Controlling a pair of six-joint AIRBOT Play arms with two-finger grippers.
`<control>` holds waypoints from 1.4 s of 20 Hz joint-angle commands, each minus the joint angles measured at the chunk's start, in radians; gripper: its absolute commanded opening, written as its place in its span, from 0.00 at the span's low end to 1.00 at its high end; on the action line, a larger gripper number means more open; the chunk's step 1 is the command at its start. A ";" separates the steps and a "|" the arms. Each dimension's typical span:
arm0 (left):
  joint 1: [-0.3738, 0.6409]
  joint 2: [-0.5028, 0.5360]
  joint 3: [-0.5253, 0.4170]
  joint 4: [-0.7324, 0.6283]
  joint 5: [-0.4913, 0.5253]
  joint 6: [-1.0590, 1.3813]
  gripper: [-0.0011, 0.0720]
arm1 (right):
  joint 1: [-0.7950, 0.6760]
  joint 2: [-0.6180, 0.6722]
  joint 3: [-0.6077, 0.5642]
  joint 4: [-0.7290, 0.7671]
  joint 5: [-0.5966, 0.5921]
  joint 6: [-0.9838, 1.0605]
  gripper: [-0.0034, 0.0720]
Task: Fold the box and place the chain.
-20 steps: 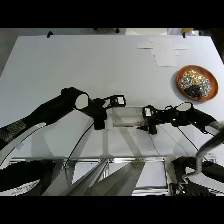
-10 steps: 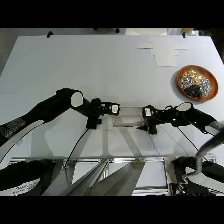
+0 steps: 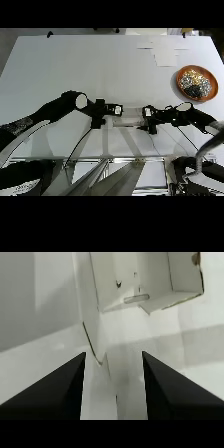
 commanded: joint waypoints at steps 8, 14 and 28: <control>-0.048 -0.009 0.000 -0.065 0.002 -0.005 0.38 | 0.000 0.000 0.000 0.000 0.000 0.000 0.65; -0.055 -0.010 0.000 -0.069 0.035 -0.032 0.20 | 0.000 0.000 0.000 0.000 0.000 0.000 0.65; -0.092 -0.054 0.000 -0.166 0.094 -0.031 0.29 | 0.000 0.000 0.000 0.000 0.000 0.000 0.65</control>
